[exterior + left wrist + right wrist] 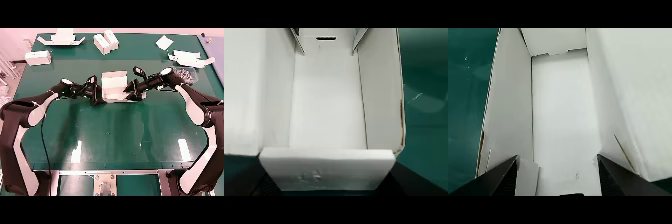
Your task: Fold the box and place the chain.
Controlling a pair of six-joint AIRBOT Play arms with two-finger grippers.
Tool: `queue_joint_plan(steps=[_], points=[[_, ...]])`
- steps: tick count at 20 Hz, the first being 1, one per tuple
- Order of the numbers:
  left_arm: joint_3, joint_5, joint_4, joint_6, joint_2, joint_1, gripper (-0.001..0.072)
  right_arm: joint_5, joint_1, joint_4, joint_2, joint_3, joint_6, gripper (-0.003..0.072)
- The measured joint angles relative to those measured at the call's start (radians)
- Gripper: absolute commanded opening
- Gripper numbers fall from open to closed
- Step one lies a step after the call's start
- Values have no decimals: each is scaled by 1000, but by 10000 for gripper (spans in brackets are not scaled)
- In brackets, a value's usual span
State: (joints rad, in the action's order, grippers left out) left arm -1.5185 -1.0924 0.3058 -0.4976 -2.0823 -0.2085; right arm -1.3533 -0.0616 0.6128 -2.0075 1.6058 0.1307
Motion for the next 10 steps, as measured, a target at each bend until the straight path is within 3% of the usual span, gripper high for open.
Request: queue_joint_plan(steps=[2,3,4,5,8,9,10], points=[[0,0,0,0,0,0,526,-1,0,0,0,0,2,610],[0,0,0,0,0,0,526,-2,0,0,0,0,2,546],[0,0,0,0,0,0,525,-3,1,2,0,0,3,252],[0,0,0,0,0,0,526,-3,1,9,0,0,3,156],[0,0,0,0,0,0,526,-15,6,5,0,0,2,96],[0,0,0,0,0,0,526,-18,11,4,0,0,-8,17],[0,0,0,0,0,0,526,-23,18,5,0,0,-17,20]])
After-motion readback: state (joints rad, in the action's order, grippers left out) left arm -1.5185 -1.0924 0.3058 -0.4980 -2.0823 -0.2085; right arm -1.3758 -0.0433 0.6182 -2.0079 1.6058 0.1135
